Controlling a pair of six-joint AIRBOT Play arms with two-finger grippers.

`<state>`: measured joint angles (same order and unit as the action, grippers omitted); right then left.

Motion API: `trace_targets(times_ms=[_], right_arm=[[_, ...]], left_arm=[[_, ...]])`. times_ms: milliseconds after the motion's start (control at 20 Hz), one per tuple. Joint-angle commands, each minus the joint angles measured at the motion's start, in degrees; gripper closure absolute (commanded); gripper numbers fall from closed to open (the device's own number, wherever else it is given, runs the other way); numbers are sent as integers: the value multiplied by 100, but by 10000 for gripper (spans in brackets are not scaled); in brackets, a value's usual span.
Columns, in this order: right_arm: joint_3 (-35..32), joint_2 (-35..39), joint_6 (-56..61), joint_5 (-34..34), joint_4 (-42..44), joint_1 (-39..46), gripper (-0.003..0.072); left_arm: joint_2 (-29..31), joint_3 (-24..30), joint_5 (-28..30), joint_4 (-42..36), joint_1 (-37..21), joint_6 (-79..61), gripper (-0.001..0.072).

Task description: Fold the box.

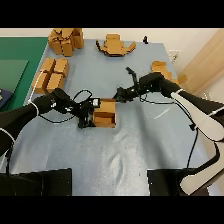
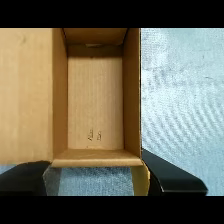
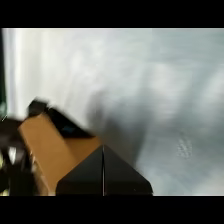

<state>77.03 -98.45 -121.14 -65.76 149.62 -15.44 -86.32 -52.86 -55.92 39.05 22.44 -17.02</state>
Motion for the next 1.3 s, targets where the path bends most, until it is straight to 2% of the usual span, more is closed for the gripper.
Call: trace_targets(times_ms=[0,50,100,300,350,400,450,500,600,850,1250], right_arm=[[348,-164,-1639,-2177,337,-214,686],[153,31,-1727,-2216,79,-308,685],[-116,299,-1899,-1945,-127,-402,686],[-1309,1475,-3073,518,-334,-726,683],[-1432,1552,-3366,861,-334,-776,682],[-1462,1558,-3746,1005,-354,-815,645],[-1462,1530,-4166,1019,-372,-855,538],[-1462,1515,-4437,1036,-365,-894,511],[-1462,1508,-4813,1143,-448,-1012,359],[-1486,1521,-4942,992,-833,-1290,359],[-1497,1532,-4828,643,-949,-1327,368]], left_arm=[[2,2,-11,0,-4,-2,688],[4,2,-20,0,-4,0,688],[4,2,-26,0,-4,26,688],[2,0,-7,0,-4,59,688],[4,0,-15,0,-4,61,688],[4,2,-15,0,-2,61,688],[4,0,-15,-2,-2,61,688],[4,0,-15,-2,-2,61,688],[2,0,-9,0,-4,61,688],[2,0,-13,-2,-2,133,688],[2,2,-11,-2,-2,146,688]])
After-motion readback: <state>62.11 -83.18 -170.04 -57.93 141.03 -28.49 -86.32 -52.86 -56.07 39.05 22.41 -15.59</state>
